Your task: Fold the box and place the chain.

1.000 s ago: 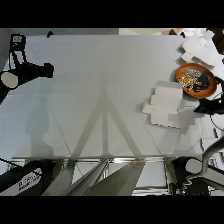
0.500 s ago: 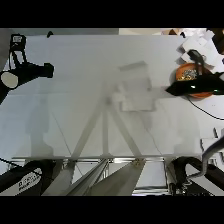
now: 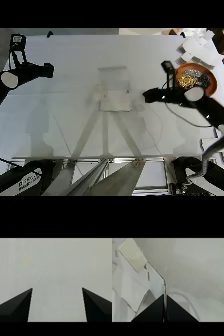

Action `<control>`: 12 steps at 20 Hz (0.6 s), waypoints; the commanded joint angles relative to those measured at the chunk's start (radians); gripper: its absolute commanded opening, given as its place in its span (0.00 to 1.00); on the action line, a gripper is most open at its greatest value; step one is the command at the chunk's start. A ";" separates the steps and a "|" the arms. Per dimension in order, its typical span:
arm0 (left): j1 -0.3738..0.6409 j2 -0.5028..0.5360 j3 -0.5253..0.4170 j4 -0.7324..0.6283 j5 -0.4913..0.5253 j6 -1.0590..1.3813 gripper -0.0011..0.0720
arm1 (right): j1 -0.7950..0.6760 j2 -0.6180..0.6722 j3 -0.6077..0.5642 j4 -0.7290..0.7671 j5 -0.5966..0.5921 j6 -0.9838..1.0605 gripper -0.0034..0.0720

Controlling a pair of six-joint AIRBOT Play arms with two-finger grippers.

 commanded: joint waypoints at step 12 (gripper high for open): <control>0.000 0.001 0.001 0.000 0.000 0.000 0.97 | 0.117 -0.036 -0.122 0.113 -0.282 -0.077 0.06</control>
